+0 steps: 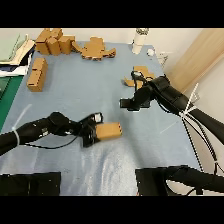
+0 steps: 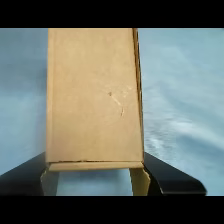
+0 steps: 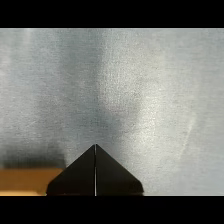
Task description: Fold the box.
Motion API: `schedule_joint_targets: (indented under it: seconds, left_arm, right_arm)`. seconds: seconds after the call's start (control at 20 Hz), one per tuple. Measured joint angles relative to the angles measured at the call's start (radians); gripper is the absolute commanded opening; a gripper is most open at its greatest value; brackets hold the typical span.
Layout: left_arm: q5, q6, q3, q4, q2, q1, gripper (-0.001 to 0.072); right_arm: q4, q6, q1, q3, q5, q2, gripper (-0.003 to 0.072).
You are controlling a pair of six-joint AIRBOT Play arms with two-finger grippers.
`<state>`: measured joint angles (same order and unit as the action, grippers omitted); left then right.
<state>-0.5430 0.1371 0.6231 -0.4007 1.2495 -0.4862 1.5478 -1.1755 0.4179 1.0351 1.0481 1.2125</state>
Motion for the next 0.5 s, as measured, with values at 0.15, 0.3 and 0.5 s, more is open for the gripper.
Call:
schedule_joint_targets:
  seconds: [0.15,0.3,0.5]
  left_arm:
    - [0.109,-0.117,0.002,-0.048,-0.074,0.108,0.0526]
    - [0.156,-0.256,0.002,-0.166,-0.137,0.285,0.0526]
    - [0.104,-0.449,0.002,-0.379,-0.170,0.567,0.0526]
  right_arm:
    - [0.000,0.000,0.000,0.001,0.000,0.001,0.0002]
    - [0.000,-0.001,0.000,0.002,0.000,0.001,0.0001]
    - [0.000,-0.001,0.000,0.002,0.001,0.001,0.0001]
